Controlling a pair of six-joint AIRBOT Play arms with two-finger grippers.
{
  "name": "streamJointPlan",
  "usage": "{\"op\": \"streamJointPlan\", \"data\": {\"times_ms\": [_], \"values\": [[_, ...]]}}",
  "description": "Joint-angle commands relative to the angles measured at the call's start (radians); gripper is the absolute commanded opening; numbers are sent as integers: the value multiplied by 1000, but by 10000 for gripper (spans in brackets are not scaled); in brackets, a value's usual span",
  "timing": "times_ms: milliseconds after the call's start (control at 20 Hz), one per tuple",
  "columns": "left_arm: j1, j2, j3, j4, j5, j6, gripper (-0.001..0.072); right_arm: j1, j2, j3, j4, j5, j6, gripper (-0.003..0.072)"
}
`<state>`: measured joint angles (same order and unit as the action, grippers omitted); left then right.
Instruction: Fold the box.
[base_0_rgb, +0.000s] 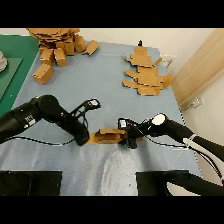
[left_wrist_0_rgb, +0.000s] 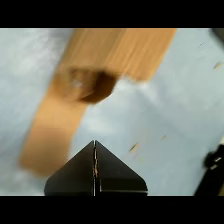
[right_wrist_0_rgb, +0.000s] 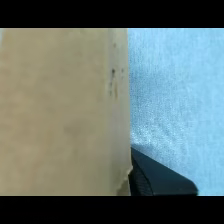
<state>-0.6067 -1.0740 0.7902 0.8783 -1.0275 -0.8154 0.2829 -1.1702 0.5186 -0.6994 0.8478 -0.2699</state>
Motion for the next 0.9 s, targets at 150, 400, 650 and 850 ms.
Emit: {"op": "streamJointPlan", "data": {"times_ms": [150,400,650,850], "values": [[-69,-193,110,-477,264,46,11,-1,0,0,0,0,0,469],[4,-343,157,-520,312,68,11,-1,0,0,0,-2,0,469],[26,-383,167,-249,275,-206,11,-1,0,0,0,-3,0,469],[10,-417,198,-197,193,-288,11,-1,0,0,0,-3,0,469]]}}
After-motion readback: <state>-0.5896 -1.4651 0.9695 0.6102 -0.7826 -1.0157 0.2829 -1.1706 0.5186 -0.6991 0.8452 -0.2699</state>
